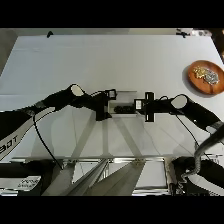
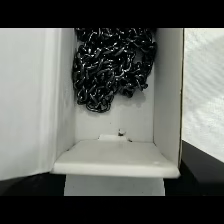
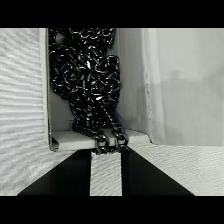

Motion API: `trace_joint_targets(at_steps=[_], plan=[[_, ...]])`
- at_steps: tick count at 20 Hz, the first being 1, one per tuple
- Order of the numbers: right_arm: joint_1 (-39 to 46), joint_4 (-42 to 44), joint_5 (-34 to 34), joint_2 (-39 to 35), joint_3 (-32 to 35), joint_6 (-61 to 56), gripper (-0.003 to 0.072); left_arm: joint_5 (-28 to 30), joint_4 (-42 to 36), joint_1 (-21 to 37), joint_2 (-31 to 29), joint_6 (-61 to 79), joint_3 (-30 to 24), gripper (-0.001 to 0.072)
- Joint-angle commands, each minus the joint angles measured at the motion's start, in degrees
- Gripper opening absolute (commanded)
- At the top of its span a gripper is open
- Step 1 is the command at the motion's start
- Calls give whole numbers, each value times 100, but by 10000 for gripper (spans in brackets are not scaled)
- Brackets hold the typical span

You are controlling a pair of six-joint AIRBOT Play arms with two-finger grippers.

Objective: Fold the box and place the chain.

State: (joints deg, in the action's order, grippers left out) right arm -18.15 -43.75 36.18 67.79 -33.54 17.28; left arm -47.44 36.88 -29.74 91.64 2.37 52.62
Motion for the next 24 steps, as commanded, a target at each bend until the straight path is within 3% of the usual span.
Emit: trace_joint_targets(at_steps=[1, 4, 9, 14, 18, 21, 24], plan=[[-4, -9, 7, 24, -2, 15, 149, 7, -2, 0, -4, 0, 2, 352], [-4, -374, -28, -35, -2, -107, 38, 7, -2, 0, -4, 0, 2, 352], [-4, -1648, -120, -361, -2, -1325, 11, 9, -2, 0, -4, 0, 2, 352], [-4, -1663, -125, -1036, -4, -1606, 11, 7, -2, 0, -4, 0, 2, 352], [-170, -654, 260, -1484, -2, -1893, 11, 7, -2, 0, -4, 0, 2, 352], [-525, 219, 361, -1432, -2, -1895, 11, 7, -2, 0, -4, 0, 2, 352], [-678, 455, 157, -1132, -2, -1906, 12, 7, -2, 0, -4, 0, 2, 352]])
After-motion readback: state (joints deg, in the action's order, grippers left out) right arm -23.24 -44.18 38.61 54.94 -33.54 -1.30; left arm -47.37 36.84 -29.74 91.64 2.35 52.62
